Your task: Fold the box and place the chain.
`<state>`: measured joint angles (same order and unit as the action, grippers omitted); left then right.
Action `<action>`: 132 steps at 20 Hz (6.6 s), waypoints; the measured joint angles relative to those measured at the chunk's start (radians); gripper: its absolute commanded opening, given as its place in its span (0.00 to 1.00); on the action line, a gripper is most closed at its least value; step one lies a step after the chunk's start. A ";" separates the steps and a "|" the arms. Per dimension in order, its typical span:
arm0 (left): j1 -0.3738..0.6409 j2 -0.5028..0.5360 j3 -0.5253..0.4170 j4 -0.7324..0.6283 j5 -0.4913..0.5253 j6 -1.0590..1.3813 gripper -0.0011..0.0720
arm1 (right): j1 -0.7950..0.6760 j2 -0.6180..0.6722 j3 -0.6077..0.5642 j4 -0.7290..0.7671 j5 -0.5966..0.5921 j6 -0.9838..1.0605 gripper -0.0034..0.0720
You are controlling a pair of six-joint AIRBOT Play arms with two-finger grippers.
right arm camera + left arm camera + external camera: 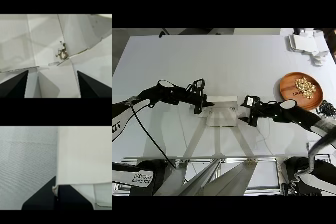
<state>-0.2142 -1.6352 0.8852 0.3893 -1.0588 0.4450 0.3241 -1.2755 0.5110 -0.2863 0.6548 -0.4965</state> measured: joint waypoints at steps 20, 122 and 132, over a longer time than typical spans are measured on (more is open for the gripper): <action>0.000 0.000 0.000 0.000 0.000 0.000 0.02 | 0.140 0.011 -0.056 0.050 -0.156 0.289 0.99; 0.035 0.315 0.000 0.289 -0.146 -0.439 0.02 | 0.029 -0.360 0.332 -0.153 0.251 0.264 0.80; -0.057 0.266 0.000 0.061 0.309 -0.587 0.03 | 0.029 -0.360 0.332 -0.153 0.251 0.264 0.80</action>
<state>-0.2714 -1.3693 0.8848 0.4500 -0.7494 -0.1425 0.3534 -1.6352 0.8433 -0.4397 0.9054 -0.2325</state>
